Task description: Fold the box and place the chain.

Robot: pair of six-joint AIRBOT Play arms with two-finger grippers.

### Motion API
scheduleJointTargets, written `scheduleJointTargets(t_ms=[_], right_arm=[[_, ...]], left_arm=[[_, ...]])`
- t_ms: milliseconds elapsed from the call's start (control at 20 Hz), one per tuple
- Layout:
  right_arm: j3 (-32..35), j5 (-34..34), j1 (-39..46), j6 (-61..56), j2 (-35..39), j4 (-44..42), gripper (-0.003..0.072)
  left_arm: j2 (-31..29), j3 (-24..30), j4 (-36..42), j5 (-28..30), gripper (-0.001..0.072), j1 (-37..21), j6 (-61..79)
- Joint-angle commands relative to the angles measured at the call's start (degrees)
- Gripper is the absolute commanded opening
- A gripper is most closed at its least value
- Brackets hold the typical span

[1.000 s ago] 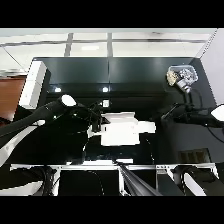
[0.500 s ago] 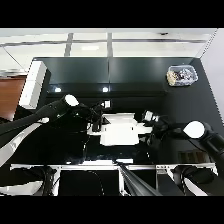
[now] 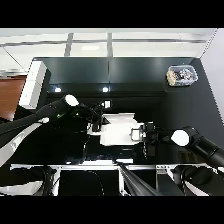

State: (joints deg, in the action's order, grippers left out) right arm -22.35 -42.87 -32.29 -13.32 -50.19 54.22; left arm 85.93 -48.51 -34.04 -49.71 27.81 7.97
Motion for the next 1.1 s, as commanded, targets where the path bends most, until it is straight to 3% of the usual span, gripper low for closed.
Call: scheduleJointTargets(t_ms=[0,200,500,850,1050], right_arm=[[0.04,3.48,-2.73,1.81,-1.95,0.0,0.0711],[-0.17,8.57,-2.71,1.81,-4.72,-0.83,0.0711],[-7.5,5.6,0.66,1.79,-4.7,-0.22,0.0711],[-8.26,3.32,5.44,3.41,-4.7,-2.21,0.0711],[-8.26,3.19,5.38,3.58,-4.7,-3.37,0.0711]], left_arm=[[0.04,-0.07,0.0,-0.02,0.0029,0.04,-0.02],[0.04,-0.07,-0.02,-0.02,0.003,0.09,-0.02],[0.04,-0.07,-0.02,-0.02,0.003,0.09,-0.02],[-0.04,-0.39,-0.09,-0.63,0.003,0.09,-0.9],[-0.02,-2.1,-4.44,-3.41,0.003,0.13,-3.63]])
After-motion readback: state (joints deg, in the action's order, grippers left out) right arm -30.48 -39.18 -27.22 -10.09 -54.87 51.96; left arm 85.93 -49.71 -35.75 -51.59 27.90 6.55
